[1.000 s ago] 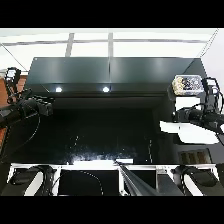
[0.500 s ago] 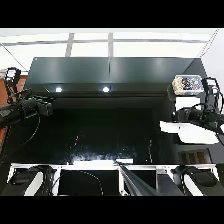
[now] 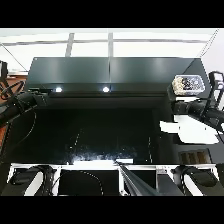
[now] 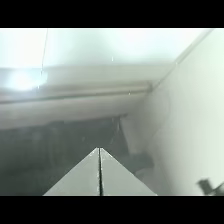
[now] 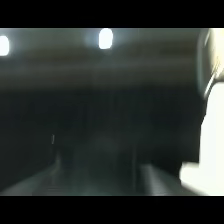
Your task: Fold the box and place the chain.
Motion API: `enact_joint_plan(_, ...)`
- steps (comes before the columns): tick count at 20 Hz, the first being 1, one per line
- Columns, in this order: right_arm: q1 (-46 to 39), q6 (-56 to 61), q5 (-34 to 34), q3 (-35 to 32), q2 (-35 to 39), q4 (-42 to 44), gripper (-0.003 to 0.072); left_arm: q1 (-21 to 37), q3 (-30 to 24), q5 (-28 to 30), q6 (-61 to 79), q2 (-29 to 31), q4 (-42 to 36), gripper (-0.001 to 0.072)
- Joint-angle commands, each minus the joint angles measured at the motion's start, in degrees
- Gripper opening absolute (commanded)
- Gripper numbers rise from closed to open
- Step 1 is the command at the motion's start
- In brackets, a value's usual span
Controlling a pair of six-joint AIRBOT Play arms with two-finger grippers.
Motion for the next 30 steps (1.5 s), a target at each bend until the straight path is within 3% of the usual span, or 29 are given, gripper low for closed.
enact_joint_plan(1,-2.2,5.8,-8.7,1.0,0.0,-9.6,0.0701,0.0,0.0,1.8,0.1,-0.2,-1.9,0.003)
enact_joint_plan(2,-5.9,12.3,-7.7,2.0,0.0,-16.7,0.07,0.0,0.0,1.8,0.1,-0.5,-2.6,0.0045)
enact_joint_plan(3,-11.1,17.9,-5.6,2.8,-0.3,-23.3,0.07,0.0,0.0,1.8,0.1,-0.8,-3.8,0.0286)
enact_joint_plan(4,-18.1,21.2,-3.0,3.2,-0.9,-28.9,0.07,-0.2,0.0,1.5,-0.2,-1.0,-4.7,0.0703)
enact_joint_plan(6,-34.6,20.7,0.7,3.2,-3.1,-32.4,0.0699,-0.5,0.0,1.4,-0.3,-1.3,-4.9,0.0707)
enact_joint_plan(9,-58.8,18.8,1.9,3.2,-8.1,-25.8,0.0699,-1.9,0.0,1.8,-1.4,-1.3,-5.0,0.0707)
enact_joint_plan(12,-76.2,-3.1,3.5,5.2,-17.3,1.3,0.0699,-4.0,0.0,1.7,-1.4,-1.9,-5.0,0.0706)
enact_joint_plan(14,-82.9,-19.9,12.3,10.6,-26.4,17.3,0.0698,-5.3,0.0,1.6,-1.3,-2.6,-5.0,0.0706)
enact_joint_plan(17,-86.1,-28.1,32.2,21.1,-41.9,22.5,0.0699,-6.2,0.0,1.6,-1.3,-3.8,-5.0,0.0706)
enact_joint_plan(19,-85.1,-30.9,39.9,25.8,-49.4,22.4,0.0699,-6.2,0.0,1.6,-1.4,-4.4,-5.0,0.0706)
enact_joint_plan(30,-83.4,-35.2,38.6,27.2,-51.4,21.5,0.0699,-6.2,0.0,1.7,-1.4,-4.5,-5.0,0.0706)
